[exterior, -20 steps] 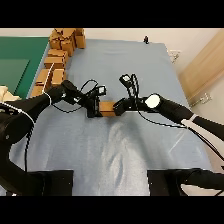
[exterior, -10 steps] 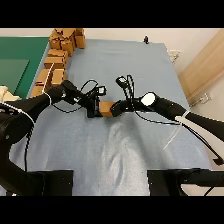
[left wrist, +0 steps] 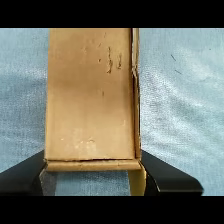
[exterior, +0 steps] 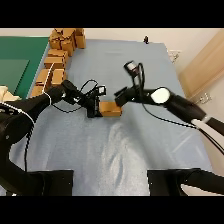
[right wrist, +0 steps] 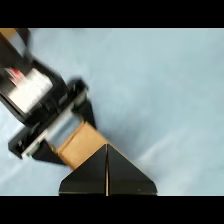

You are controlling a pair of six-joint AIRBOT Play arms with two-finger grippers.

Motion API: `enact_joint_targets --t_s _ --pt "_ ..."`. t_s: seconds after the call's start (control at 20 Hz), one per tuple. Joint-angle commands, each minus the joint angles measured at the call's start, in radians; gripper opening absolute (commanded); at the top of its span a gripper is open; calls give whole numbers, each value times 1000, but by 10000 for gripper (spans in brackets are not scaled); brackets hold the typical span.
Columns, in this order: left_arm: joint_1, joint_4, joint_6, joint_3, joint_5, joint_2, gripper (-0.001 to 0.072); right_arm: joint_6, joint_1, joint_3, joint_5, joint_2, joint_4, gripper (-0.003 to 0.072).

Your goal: Fold the box.

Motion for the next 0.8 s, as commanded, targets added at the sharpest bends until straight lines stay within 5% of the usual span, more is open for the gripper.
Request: enact_joint_targets --t_s 0.0,0.35,0.5,0.75 --pt "1 0 -2 8 0 3 397 43 -41 1 -9 144 -78 3" --pt "46 2 -323 72 46 110 396 549 -193 -23 333 377 -721 3" --pt "108 91 -582 77 40 212 395 607 -262 -82 392 487 -798 3" --pt "208 448 -1162 77 21 401 395 612 -411 -188 432 659 -804 3"
